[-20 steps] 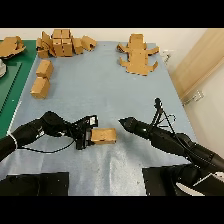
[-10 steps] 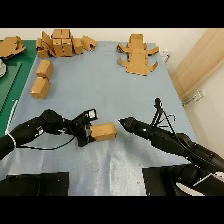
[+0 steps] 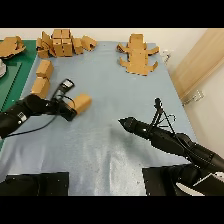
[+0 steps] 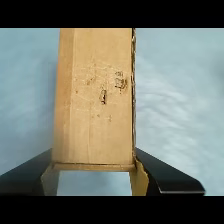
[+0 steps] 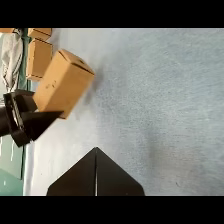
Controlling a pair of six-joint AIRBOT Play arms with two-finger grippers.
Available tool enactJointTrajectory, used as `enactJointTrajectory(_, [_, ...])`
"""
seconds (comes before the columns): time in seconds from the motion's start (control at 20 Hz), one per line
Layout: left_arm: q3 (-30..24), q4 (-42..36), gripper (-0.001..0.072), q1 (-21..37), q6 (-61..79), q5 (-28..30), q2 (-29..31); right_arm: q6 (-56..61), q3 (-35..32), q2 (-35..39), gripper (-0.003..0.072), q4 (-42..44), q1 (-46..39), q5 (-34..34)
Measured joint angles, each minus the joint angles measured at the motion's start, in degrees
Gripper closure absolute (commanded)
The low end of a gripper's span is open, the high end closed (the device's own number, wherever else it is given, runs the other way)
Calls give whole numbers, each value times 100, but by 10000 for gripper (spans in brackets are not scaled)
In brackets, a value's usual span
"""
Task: Fold the box.
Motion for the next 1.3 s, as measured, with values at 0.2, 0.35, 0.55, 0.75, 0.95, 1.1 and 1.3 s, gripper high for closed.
enactJointTrajectory(0.2, [74, 348, 189, 826, -595, 61, -101, 0, 0, 0, 685, 0, 0, 4])
enactJointTrajectory(0.35, [94, 468, 189, 1320, -870, 87, -223, 2, 0, 0, 685, 0, 0, 7])
enactJointTrajectory(0.55, [98, 518, 189, 1786, -1012, -144, -282, 0, 0, -2, 685, 0, 0, 7])
enactJointTrajectory(0.75, [98, 564, 189, 2223, -1165, -304, -297, 0, 0, -2, 685, 0, 0, 9])
enactJointTrajectory(0.95, [98, 623, 189, 2496, -1300, -345, -304, 0, 0, 0, 685, 0, 0, 20])
enactJointTrajectory(1.1, [98, 817, 189, 2564, -1429, -367, -304, 0, 0, 0, 685, 0, 0, 33])
enactJointTrajectory(1.3, [98, 1320, 189, 2594, -1784, -372, -304, 0, 0, 0, 685, 0, 0, 46])
